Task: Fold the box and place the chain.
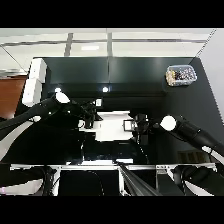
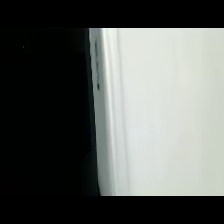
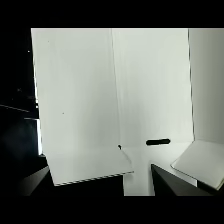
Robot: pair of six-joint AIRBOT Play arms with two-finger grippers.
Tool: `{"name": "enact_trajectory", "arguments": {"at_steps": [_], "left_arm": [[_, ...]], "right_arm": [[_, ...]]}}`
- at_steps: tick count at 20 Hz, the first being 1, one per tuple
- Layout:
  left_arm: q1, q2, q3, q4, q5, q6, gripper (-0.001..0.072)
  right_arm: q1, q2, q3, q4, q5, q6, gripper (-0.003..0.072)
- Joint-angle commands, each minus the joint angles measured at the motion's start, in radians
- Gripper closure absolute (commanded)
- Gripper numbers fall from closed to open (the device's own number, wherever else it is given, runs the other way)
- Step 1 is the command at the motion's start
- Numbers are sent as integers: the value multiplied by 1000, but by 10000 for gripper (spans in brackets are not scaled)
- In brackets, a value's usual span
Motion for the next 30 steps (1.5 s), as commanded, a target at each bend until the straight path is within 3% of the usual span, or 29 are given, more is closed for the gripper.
{"name": "enact_trajectory", "arguments": {"at_steps": [1,6,11,16,21,25,28,30], "left_arm": [[0,-1,1,0,0,0,681],[0,-1,1,0,0,0,681],[0,-1,1,0,0,0,681],[0,-1,1,0,0,0,681],[0,-1,1,0,1,0,681],[0,-1,1,0,0,0,681],[0,-1,1,0,0,0,681],[0,-1,1,0,0,0,681]], "right_arm": [[24,-8,0,45,-8,-5,8],[24,10,2,87,-117,-4,8],[18,21,72,27,-110,-5,7],[-41,21,95,72,-108,-4,8],[-116,-6,95,175,-79,-60,8],[-120,-67,95,393,7,-337,8],[-120,-111,94,341,93,-352,7],[-120,-127,90,339,87,-352,8]]}}
